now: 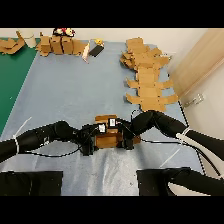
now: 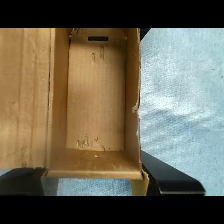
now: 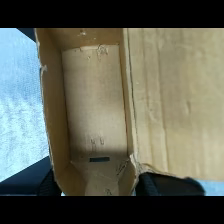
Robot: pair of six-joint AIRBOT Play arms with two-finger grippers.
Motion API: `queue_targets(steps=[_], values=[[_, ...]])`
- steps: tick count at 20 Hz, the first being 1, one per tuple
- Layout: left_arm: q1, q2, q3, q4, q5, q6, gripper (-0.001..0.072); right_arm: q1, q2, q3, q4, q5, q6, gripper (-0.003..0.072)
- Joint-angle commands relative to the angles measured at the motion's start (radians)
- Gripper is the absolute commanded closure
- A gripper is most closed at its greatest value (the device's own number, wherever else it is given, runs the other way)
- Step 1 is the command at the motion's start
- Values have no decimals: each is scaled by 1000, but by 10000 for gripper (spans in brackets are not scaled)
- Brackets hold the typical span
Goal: Fold the box.
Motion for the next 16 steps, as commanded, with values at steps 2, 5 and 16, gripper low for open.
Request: queue_targets(steps=[2, 5, 16], values=[[0, 0, 0, 0, 0, 0, 250, 0, 0, 0, 6, -5, 1, 146], [0, 0, 0, 0, 0, 0, 250, 0, 0, 4, 18, -48, 1, 111], [0, 0, 0, 0, 0, 0, 250, -1, 105, 13, -203, -116, 273, -34]])
